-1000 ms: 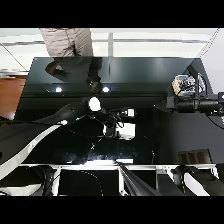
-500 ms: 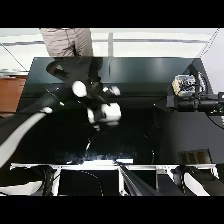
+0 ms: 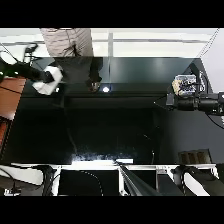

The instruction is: Fold the box and place the chain.

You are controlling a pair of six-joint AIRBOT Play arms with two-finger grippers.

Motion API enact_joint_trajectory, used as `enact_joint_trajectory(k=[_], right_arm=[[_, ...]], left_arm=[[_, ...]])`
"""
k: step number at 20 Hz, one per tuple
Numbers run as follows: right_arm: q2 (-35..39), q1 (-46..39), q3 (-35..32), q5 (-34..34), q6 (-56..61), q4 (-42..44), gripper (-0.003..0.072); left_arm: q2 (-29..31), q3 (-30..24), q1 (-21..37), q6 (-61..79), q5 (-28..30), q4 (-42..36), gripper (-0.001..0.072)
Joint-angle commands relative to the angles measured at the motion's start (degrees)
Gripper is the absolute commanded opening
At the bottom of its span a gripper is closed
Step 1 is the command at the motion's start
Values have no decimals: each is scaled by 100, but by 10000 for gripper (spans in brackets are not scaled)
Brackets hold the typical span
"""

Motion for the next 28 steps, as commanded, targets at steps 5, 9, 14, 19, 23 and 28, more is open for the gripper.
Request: enact_joint_trajectory(k=[5,9,14,19,23,28], right_arm=[[4,118,7,-382,0,0,11],[4,118,9,-378,0,-7,12],[4,114,579,-378,31,-181,13],[17,114,2256,407,549,-2085,13],[675,157,1606,-763,678,-2686,10],[1812,341,-1191,-3458,468,-2734,11]], left_arm=[[-1950,2234,570,-1095,570,442,297],[-2114,2422,531,-1172,348,472,715],[-1648,3864,509,-1274,-1816,647,711],[870,1794,496,-2367,-1823,741,29],[3425,-1550,-111,-1801,-319,232,29],[5801,-4841,-1110,-1537,1270,20,32]])
